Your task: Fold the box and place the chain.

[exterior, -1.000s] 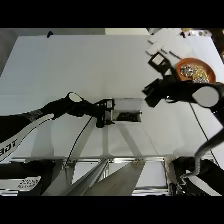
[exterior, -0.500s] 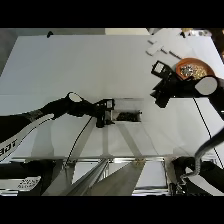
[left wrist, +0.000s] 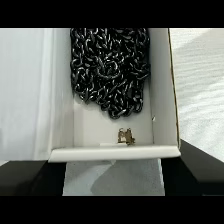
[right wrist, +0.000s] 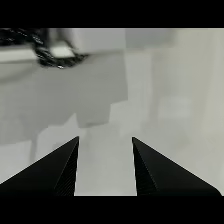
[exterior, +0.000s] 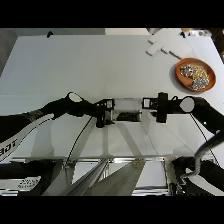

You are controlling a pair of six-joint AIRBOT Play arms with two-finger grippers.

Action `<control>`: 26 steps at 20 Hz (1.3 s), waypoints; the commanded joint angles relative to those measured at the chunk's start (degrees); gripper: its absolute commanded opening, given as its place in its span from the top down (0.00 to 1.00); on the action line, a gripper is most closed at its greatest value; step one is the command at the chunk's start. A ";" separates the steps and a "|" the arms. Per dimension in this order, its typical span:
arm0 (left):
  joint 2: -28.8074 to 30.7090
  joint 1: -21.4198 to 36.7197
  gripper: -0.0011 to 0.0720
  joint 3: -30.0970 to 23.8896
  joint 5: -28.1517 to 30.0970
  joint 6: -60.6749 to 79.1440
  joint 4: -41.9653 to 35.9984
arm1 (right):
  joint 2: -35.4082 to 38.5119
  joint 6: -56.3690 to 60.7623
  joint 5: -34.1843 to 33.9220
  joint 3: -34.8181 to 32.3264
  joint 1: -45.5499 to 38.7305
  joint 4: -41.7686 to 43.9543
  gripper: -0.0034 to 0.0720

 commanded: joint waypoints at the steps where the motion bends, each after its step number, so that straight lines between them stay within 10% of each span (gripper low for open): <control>1: 0.04 0.02 0.94 0.04 0.00 0.02 0.00 | -0.13 -13.16 -1.88 -1.77 2.47 7.74 0.50; 15: 0.04 0.02 0.94 0.04 0.00 0.02 0.00 | -0.98 -17.31 1.75 -1.86 3.54 16.50 0.52; 22: 0.04 0.02 0.94 0.04 0.00 0.00 0.00 | -0.98 -17.03 1.79 -1.86 3.54 16.68 0.93; 26: 0.04 0.02 0.94 0.04 0.00 0.02 0.00 | -0.94 -16.13 1.75 -1.86 3.52 16.37 0.93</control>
